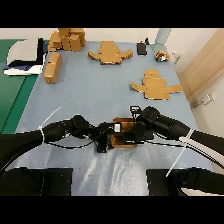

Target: Fold the box.

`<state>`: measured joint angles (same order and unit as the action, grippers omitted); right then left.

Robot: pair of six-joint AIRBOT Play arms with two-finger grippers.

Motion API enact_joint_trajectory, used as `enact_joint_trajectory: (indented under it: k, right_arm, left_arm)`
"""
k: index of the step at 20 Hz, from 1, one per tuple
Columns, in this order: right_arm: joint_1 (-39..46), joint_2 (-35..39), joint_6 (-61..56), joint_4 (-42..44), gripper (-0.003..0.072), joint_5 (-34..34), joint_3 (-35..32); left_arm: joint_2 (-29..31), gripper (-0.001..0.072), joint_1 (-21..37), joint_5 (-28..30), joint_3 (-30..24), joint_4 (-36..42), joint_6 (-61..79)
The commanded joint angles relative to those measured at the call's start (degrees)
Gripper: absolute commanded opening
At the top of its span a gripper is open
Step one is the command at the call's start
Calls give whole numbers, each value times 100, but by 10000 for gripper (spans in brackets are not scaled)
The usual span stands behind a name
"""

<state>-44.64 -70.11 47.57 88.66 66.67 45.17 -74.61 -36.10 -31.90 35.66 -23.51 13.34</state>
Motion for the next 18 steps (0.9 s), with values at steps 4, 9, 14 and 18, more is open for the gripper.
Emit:
enact_joint_trajectory:
  k: [4, 9, 14, 18]
  right_arm:
    - [-13, -24, 31, -81, 17, -352, 0]
    - [-13, -24, 28, -76, 355, -343, 0]
    - [-13, -24, 37, -79, 75, -343, 0]
    - [-13, -24, 151, -74, 8, -380, 0]
  left_arm:
    - [-4, 461, 2, 2, 0, -11, 28]
    - [-4, 461, 2, 2, 0, -11, 28]
    - [-4, 461, 2, 2, 0, -11, 28]
    - [-4, 461, 2, 2, 0, -11, 28]
